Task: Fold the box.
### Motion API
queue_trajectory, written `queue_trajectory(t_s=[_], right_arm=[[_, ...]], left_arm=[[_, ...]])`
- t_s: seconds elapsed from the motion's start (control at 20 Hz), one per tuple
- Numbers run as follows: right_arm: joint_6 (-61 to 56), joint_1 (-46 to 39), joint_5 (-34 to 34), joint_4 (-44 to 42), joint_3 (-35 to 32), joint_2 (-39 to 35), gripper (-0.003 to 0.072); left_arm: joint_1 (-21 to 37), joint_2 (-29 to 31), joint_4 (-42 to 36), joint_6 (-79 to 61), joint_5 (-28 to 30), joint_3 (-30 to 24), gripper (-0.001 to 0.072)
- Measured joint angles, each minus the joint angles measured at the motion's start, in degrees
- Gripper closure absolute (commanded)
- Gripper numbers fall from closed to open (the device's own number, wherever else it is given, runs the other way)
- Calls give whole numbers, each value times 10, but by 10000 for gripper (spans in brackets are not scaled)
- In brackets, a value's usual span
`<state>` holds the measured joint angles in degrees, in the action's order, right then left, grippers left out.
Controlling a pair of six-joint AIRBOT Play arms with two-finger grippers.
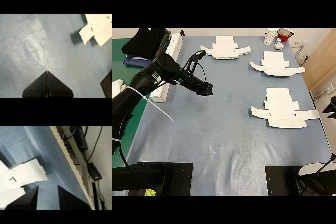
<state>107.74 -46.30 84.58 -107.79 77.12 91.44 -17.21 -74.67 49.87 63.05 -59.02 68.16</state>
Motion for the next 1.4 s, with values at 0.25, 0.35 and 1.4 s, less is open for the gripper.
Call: queue_trajectory(t_s=[0.25,0.35,1.4], right_arm=[[93,-40,22,-84,1,53,315],[111,-41,26,-102,1,68,315],[82,243,63,-265,-42,37,684]], left_arm=[[0,0,-35,0,1,0,696],[0,0,-41,0,1,0,696],[0,23,-70,42,-29,-12,698]])
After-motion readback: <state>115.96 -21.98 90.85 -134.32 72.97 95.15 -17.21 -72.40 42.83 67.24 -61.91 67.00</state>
